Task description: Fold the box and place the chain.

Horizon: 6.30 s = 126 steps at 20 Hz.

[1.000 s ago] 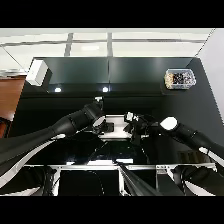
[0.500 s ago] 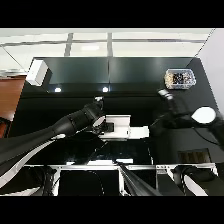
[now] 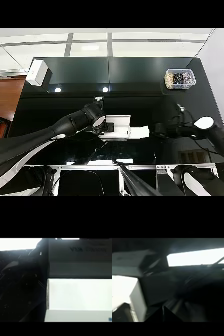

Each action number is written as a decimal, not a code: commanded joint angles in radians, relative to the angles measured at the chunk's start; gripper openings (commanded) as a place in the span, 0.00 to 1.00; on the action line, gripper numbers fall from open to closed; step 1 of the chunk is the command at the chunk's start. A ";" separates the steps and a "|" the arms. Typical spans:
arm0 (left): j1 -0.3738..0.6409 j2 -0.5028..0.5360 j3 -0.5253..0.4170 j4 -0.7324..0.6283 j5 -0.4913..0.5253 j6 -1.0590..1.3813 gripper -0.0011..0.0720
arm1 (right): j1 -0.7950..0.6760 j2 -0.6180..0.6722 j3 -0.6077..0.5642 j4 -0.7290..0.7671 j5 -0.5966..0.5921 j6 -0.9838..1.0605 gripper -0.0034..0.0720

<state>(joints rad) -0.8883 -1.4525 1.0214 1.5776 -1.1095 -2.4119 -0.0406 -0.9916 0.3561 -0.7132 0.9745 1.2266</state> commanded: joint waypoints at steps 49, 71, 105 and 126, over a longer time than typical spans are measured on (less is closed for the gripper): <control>0.000 0.000 0.001 0.004 0.002 0.000 0.05 | 0.657 -0.166 0.414 -0.389 -0.100 0.603 0.52; 0.000 0.000 0.001 0.003 0.002 0.000 0.05 | 0.825 -0.369 0.540 -0.706 -0.023 0.983 0.33; 0.000 0.000 0.001 0.004 0.006 0.000 0.05 | 0.828 -0.419 0.590 -0.715 0.061 1.072 0.30; 0.000 0.000 0.001 0.003 0.006 -0.001 0.05 | 0.223 -0.019 0.505 -1.351 -0.303 0.875 0.99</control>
<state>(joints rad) -0.8890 -1.4525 1.0214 1.5810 -1.1042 -2.4123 0.4049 -0.9543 0.8948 -2.0991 0.8951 2.0888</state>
